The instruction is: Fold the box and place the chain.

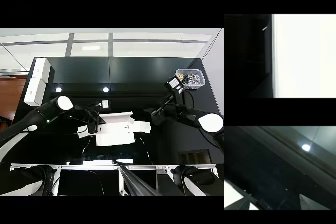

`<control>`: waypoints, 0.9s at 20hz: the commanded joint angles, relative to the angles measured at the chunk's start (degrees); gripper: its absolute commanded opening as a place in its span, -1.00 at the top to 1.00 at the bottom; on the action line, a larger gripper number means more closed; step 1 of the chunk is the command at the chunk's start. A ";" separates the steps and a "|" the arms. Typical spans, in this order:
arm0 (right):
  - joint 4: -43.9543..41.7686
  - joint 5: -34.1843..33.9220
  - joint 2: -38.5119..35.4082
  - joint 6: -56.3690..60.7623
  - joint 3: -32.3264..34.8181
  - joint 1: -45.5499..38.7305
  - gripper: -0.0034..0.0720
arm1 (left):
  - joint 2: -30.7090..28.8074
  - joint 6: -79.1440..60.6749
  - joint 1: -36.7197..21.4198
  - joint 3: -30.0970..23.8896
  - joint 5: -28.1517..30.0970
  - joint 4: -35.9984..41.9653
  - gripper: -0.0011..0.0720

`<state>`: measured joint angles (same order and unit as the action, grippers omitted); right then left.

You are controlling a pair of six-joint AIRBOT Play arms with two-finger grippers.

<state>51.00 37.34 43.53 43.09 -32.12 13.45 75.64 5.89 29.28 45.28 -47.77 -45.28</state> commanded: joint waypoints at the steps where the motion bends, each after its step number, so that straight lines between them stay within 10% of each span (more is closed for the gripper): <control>1: -1.07 3.28 0.26 -3.65 1.51 -0.11 -0.95 | 2.64 -5.57 1.95 -0.55 4.66 -1.64 0.90; 18: -0.72 13.55 13.22 -35.98 6.19 10.71 -0.95 | 5.01 -5.75 1.84 -0.52 5.29 -2.25 0.90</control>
<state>47.83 47.86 55.48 9.52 -25.98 22.61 80.60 0.16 31.14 44.77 -42.57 -47.37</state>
